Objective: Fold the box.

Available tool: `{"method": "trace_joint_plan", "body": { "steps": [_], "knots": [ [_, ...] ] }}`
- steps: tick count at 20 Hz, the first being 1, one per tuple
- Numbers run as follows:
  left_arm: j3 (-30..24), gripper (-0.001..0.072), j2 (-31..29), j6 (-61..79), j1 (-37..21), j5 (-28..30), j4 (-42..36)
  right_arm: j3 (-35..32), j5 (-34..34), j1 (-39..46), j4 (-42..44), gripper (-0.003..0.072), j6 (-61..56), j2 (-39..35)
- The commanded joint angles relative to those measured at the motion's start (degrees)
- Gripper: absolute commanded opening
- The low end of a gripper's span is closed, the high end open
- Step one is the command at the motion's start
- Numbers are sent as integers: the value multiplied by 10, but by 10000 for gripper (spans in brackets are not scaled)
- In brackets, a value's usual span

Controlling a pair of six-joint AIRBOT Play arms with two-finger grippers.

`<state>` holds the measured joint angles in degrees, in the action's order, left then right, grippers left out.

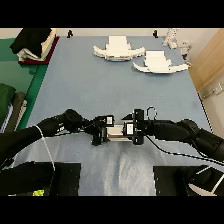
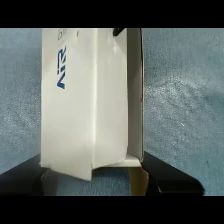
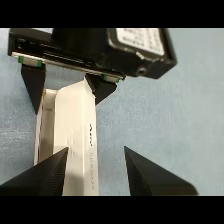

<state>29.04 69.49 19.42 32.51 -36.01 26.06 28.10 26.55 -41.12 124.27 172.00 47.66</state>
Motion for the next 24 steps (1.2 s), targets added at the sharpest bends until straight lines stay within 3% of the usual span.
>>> {"method": "trace_joint_plan", "body": {
  "steps": [1, 2, 8, 22, 23, 24],
  "knots": [
    [0, 497, 0, 0, 0, 0, 0, -1, -8, 0, 0, 480, 0, 9],
    [0, 497, 0, 0, 0, 0, 0, -1, -4, 0, 1, 346, 0, 15],
    [0, 497, 0, 0, 0, 0, 0, -2, 40, 0, 26, 344, 0, 24],
    [0, 497, 0, 0, 0, 0, 0, -1, 67, 0, 52, 344, 0, 32],
    [0, 497, 0, 0, 0, 0, 0, -1, 71, 0, 57, 349, -1, 24],
    [0, 497, 0, 0, 0, 0, 0, -1, 76, 0, 57, 406, -6, 16]
  ]
}}
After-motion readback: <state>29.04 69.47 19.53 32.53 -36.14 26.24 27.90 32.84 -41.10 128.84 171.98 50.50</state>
